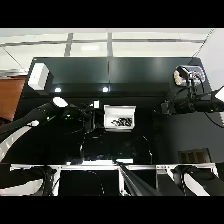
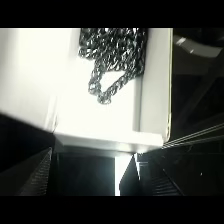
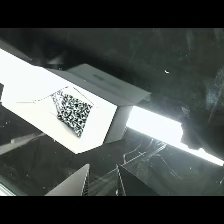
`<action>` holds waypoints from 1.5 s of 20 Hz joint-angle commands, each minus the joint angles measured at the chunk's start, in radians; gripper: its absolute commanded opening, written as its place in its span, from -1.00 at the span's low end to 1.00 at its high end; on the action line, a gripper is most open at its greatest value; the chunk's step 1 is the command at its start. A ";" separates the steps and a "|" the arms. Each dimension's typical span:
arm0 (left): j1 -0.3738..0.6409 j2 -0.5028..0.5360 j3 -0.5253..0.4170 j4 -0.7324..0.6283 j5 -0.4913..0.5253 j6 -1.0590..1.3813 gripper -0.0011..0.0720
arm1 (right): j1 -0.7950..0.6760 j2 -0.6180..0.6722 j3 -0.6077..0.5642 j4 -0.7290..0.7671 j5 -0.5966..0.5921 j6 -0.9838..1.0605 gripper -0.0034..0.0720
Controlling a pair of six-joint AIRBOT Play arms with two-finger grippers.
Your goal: Fold the box and place the chain.
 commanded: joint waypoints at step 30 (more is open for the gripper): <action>-0.077 -0.003 0.003 -0.021 0.037 0.007 0.03 | 0.093 -0.072 0.000 0.026 -0.275 0.032 0.97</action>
